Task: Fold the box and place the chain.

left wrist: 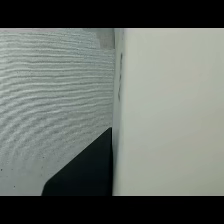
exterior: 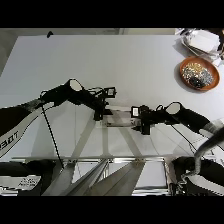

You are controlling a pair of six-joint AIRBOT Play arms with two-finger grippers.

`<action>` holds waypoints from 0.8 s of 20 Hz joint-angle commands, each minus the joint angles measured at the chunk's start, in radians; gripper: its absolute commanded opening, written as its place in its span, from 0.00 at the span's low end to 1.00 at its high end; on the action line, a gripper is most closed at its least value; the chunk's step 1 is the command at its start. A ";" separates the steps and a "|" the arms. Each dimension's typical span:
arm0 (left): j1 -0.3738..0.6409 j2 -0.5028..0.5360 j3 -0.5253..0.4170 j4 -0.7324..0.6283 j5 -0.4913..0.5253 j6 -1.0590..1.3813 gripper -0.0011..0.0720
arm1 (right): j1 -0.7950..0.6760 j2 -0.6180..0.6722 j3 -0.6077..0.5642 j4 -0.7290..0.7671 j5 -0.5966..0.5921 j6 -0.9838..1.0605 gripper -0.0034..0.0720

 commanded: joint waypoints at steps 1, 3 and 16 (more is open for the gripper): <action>0.000 0.000 0.001 -0.001 0.000 0.000 0.03 | 0.000 -0.001 0.001 0.000 -0.045 0.002 0.57; 0.000 0.000 0.001 -0.001 0.000 0.000 0.03 | 0.000 0.000 0.001 0.000 -0.049 0.002 0.57; 0.000 0.000 0.001 -0.001 0.000 0.000 0.03 | 0.000 0.000 0.001 0.000 -0.045 0.003 0.44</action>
